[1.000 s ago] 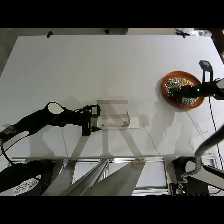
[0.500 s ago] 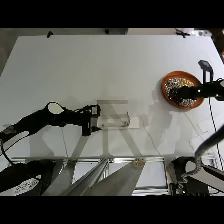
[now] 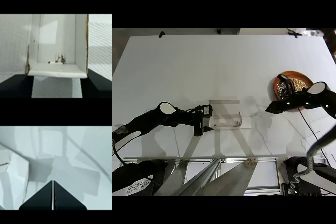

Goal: Fold the box and place the chain.

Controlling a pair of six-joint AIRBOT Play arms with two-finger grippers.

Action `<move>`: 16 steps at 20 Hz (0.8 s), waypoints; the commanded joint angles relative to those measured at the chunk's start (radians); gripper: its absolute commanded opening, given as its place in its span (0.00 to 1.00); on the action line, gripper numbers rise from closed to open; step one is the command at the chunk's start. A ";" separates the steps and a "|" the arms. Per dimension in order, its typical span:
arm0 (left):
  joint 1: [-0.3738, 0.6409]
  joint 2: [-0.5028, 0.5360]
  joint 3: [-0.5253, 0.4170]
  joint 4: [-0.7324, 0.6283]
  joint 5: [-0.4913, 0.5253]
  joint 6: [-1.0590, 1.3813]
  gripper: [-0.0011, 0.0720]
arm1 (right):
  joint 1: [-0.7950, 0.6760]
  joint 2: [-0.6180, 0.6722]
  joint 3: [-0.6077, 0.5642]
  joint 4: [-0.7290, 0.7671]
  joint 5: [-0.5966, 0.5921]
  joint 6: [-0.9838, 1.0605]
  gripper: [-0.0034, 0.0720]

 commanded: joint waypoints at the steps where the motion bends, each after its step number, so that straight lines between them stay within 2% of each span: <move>1: 0.000 0.001 0.000 0.000 0.000 0.000 0.13 | 0.075 0.000 -0.013 0.017 0.047 -0.016 0.06; 4: 0.000 0.001 0.000 0.000 0.000 0.000 0.13 | 0.187 0.000 -0.013 0.121 0.056 -0.170 0.06; 8: 0.000 0.001 0.000 0.000 0.000 0.000 0.13 | 0.352 0.000 -0.013 0.015 -0.036 -0.216 0.06; 13: 0.000 0.001 0.000 0.000 0.000 0.000 0.13 | 0.444 0.000 -0.013 0.007 -0.060 -0.280 0.06; 16: 0.000 0.001 0.000 0.000 0.000 0.000 0.13 | 0.435 0.000 -0.013 -0.010 -0.082 -0.264 0.09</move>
